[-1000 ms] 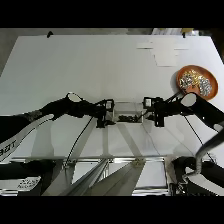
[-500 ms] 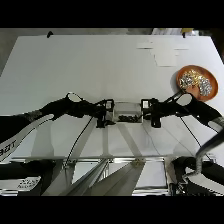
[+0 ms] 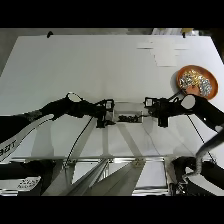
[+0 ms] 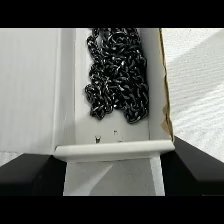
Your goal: Fold the box and place the chain.
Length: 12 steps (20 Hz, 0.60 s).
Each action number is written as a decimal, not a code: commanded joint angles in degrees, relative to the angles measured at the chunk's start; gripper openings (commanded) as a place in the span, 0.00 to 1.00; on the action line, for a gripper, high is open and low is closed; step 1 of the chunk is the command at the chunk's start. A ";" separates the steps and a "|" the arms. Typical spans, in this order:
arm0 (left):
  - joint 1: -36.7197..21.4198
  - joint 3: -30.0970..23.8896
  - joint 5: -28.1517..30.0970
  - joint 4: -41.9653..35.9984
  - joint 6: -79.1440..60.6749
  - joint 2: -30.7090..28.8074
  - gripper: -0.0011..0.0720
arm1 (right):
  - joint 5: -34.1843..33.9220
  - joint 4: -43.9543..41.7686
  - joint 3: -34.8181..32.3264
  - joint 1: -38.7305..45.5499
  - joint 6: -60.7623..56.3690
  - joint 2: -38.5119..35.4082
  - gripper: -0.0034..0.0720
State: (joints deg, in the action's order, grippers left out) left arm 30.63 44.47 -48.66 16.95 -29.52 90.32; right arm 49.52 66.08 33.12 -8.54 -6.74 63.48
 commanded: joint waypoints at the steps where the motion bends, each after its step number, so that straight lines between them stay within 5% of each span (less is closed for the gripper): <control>1: -0.07 -0.02 0.00 0.00 -0.02 -0.04 0.36 | 1.97 0.07 0.11 0.39 -5.53 -10.10 0.07; 5: -0.07 -0.02 -0.02 0.00 -0.02 -0.04 0.36 | 4.52 -15.10 1.18 -1.40 -7.34 -19.19 0.07; 12: -0.04 0.00 -0.04 0.00 -0.02 -0.04 0.36 | 1.53 -25.11 6.95 -13.00 -7.39 -21.33 0.07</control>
